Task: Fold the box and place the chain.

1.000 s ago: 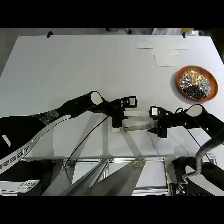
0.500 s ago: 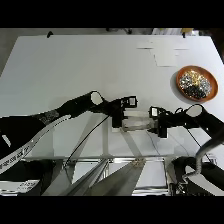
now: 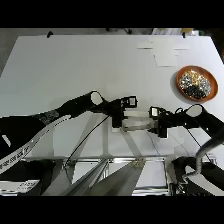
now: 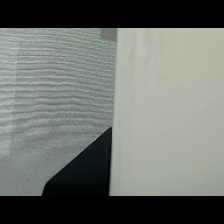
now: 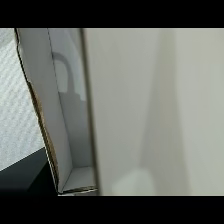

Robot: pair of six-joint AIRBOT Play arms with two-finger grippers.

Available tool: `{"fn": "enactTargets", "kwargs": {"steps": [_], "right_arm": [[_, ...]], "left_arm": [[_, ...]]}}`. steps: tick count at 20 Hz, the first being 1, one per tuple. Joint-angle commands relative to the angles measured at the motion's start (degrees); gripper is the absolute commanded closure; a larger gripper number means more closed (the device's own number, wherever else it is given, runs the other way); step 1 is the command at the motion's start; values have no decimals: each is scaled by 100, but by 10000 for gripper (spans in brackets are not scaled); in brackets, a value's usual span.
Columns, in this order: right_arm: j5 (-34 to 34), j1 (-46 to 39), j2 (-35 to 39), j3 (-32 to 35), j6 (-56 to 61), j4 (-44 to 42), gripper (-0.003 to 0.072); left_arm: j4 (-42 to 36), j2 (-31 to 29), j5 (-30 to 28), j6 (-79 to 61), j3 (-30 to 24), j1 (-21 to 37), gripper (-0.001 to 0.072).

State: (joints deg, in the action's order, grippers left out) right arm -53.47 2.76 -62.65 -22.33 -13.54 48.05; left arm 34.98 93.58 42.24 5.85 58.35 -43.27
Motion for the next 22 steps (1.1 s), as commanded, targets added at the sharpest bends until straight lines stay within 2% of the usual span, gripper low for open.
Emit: {"fn": "enactTargets", "kwargs": {"steps": [1, 8, 9, 11, 12, 14, 15, 18, 22], "right_arm": [[-9, 2, 4, 0, 0, -4, 346], [-9, 2, 4, 2, 0, -4, 346], [-9, 2, 4, 2, 0, -4, 346], [-9, 2, 4, 0, 0, -4, 346], [-7, 2, 4, 0, 0, -2, 346], [-7, 2, 4, 0, 0, -4, 346], [-9, 2, 4, 0, 0, -4, 346], [-9, 2, 4, 0, 0, -4, 346], [-9, 2, 4, 2, 0, -4, 346]], "left_arm": [[0, 4, 0, -2, -2, -4, 700], [2, 2, 105, -4, -2, -4, 698], [4, 0, 107, -4, -2, -4, 641], [70, -59, 107, 0, -2, 17, 327], [74, -114, 111, 2, -2, 46, 246], [258, -278, 162, 50, -2, 81, 158], [483, -380, 177, 136, 0, 92, 139], [1296, -695, 369, 726, 0, 184, 139], [2326, -1180, 1165, 1659, -2, 264, 151]]}}
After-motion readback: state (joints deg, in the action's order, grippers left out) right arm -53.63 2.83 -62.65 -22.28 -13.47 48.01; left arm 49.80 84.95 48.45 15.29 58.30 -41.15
